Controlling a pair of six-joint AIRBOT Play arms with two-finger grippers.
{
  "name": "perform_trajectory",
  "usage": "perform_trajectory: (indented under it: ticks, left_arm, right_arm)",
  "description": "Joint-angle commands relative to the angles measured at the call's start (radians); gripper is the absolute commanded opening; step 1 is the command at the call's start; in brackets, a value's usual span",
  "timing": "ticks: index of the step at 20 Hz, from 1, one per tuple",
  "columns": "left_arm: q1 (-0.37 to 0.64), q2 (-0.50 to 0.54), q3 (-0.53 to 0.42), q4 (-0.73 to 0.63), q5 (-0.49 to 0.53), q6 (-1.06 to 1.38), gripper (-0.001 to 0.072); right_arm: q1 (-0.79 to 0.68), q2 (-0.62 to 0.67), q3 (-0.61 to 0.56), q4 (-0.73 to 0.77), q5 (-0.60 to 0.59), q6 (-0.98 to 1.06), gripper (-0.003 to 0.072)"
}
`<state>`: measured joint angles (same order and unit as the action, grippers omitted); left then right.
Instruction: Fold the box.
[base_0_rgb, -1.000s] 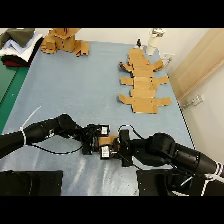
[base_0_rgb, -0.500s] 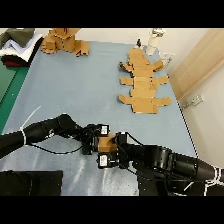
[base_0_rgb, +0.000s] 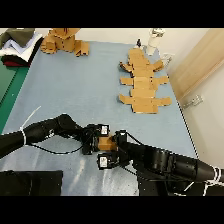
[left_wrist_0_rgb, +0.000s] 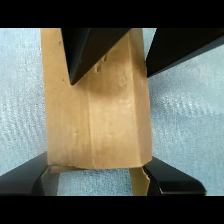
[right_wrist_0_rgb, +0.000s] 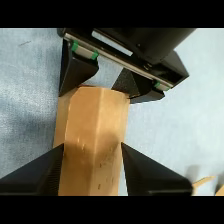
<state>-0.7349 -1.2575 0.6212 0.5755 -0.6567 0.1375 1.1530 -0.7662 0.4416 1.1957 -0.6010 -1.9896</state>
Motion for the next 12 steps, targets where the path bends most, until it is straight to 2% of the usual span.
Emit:
perform_trajectory:
  ticks: [1,2,3,12]
  left_arm:
    - [0.0,0.0,0.001,0.0,0.0,0.0,0.0292]
    - [0.0,0.0,0.001,0.0,0.0,0.0,0.0293]
    - [0.0,0.0,0.001,0.0,0.0,0.001,0.0293]
    - [0.0,0.0,0.001,0.0,0.0,0.0,0.0293]
  right_arm:
    - [0.001,0.001,0.0,-0.011,0.001,0.003,0.0398]
    - [0.001,0.001,0.0,-0.011,0.002,0.003,0.0356]
    - [0.001,0.001,0.0,-0.011,0.002,0.003,0.035]
    - [0.002,0.025,0.004,-0.011,0.002,0.0,0.0349]
